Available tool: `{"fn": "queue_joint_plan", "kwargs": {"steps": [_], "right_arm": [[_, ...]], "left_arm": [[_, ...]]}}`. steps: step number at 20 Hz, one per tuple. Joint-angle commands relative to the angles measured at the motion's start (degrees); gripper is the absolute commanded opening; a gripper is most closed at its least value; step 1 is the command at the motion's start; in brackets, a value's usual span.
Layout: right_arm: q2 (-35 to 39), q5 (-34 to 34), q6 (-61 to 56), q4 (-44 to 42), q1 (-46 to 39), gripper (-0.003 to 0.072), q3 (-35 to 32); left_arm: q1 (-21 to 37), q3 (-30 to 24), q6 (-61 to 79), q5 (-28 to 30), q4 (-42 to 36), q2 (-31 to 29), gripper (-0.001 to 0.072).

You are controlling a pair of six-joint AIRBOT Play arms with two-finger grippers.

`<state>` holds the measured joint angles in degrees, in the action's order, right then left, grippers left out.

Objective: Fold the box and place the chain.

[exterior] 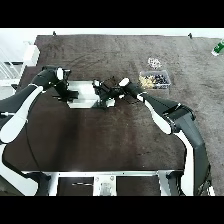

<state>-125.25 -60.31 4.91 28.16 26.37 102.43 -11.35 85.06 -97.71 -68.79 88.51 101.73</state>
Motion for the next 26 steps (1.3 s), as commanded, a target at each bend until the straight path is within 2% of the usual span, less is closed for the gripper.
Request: {"fn": "queue_joint_plan", "kwargs": {"steps": [1, 2, 3, 4, 9, 16, 19, 21, 24, 26], "right_arm": [[0.0, 0.0, -0.1, -0.1, 0.0, 0.0585, 0.0], [0.0, 0.0, -0.1, -0.1, 0.0, 0.0586, 0.0], [0.0, 0.0, -0.1, -0.1, 0.0, 0.0586, 0.0], [0.0, 0.0, -0.1, -0.1, 0.0, 0.0586, 0.0], [0.0, 0.0, -0.1, -0.1, 0.0, 0.0586, 0.0], [0.0, 0.0, -0.1, -0.1, 0.0, 0.0586, 0.0], [0.0, 0.0, -0.1, -0.1, 0.0, 0.0586, 0.0], [0.0, 0.1, -0.1, -0.1, 0.0, 0.0586, 0.0], [0.0, 0.0, -0.1, -0.1, 0.0, 0.0586, 0.0], [0.0, 0.0, -0.1, -0.1, 0.0, 0.0586, 0.0]], "left_arm": [[0.1, 0.1, 0.8, 0.2, -0.5, -0.9, 0.0319], [0.1, 0.1, 1.2, 0.0, -0.5, -1.4, 0.0321], [0.1, 0.2, 1.3, -0.5, -0.4, -1.7, 0.0450], [0.2, 0.2, 2.0, -1.1, -0.4, -2.0, 0.0496], [0.2, 0.8, 2.4, -4.2, -0.4, -3.7, 0.0495], [4.5, 0.6, 6.9, -5.7, -0.4, -12.9, 0.0496], [10.0, 0.6, 13.2, -3.9, -0.4, -16.7, 0.0496], [15.2, 0.6, 22.8, -1.8, -2.1, -18.0, 0.0495], [24.5, 0.6, 42.9, -0.1, -11.1, -18.2, 0.0495], [30.8, 0.6, 56.2, 0.6, -22.8, -18.0, 0.0495]]}}
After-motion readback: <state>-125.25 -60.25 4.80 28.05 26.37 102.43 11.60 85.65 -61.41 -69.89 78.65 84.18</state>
